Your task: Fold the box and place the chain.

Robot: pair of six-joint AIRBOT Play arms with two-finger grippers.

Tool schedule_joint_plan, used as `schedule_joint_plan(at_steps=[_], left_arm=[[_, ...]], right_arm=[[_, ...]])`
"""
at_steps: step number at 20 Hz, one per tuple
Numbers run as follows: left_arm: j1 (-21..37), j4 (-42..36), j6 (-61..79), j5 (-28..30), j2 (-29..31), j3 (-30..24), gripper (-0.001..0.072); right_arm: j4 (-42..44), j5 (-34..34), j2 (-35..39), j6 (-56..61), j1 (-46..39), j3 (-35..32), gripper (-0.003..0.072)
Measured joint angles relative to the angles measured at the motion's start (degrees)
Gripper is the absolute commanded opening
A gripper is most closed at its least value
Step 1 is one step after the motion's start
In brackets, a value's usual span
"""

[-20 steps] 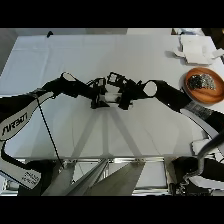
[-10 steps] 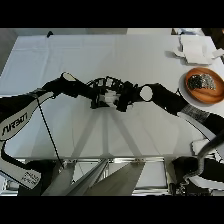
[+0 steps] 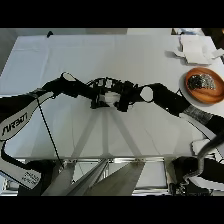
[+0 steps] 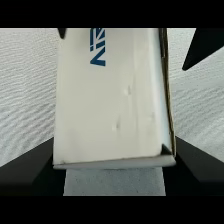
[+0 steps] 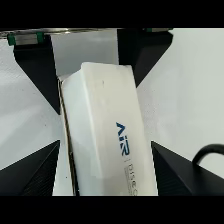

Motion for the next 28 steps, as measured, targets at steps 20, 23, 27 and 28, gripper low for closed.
schedule_joint_plan(at_steps=[20, 23, 27, 28], left_arm=[[0.0, 0.0, -0.04, 0.0, 0.0, 0.0, 0.0228], [0.0, 0.0, -0.04, 0.0, 0.0, 0.0, 0.0228], [0.0, 0.0, -0.04, 0.0, 0.0, 0.0, 0.0228], [0.0, 0.0, -0.04, 0.0, 0.0, 0.0, 0.0228]], right_arm=[[31.19, 8.39, 1.03, 22.64, -14.53, -0.02, 0.0007], [34.62, 11.89, -1.31, 23.21, -13.99, -0.02, 0.0007], [35.23, 12.72, -3.28, 24.57, -12.28, 0.0, 0.0007], [35.1, 12.72, -3.8, 24.98, -11.87, 0.0, 0.0007]])
